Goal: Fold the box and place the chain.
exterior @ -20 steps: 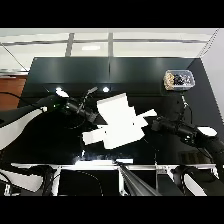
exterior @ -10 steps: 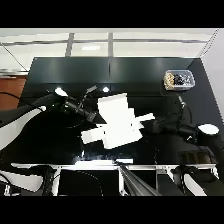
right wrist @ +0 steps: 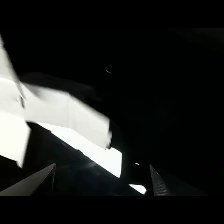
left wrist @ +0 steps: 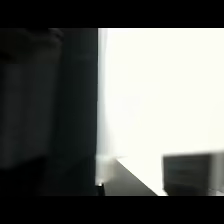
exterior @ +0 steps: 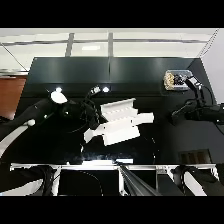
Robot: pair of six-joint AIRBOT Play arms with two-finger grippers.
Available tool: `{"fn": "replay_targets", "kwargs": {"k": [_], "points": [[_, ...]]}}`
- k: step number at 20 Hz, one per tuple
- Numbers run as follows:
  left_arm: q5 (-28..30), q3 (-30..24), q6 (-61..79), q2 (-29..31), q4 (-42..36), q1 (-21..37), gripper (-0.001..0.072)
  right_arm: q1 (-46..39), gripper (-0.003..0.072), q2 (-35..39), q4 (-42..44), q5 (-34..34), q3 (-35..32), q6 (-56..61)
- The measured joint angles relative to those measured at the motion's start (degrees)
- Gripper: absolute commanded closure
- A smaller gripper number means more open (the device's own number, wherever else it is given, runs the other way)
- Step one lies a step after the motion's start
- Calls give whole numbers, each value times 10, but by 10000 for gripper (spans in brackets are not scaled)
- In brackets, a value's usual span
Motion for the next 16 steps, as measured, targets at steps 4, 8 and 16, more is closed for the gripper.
{"fn": "replay_targets", "kwargs": {"k": [4,8,16], "points": [[69,-33,118,30,-2,-17,682,29,18,0,-44,-17,15,-28],[92,-42,190,32,2,-26,683,81,18,0,-60,-27,6,-53],[108,-45,249,-2,38,-37,681,145,18,0,-66,-40,-47,-80]]}}
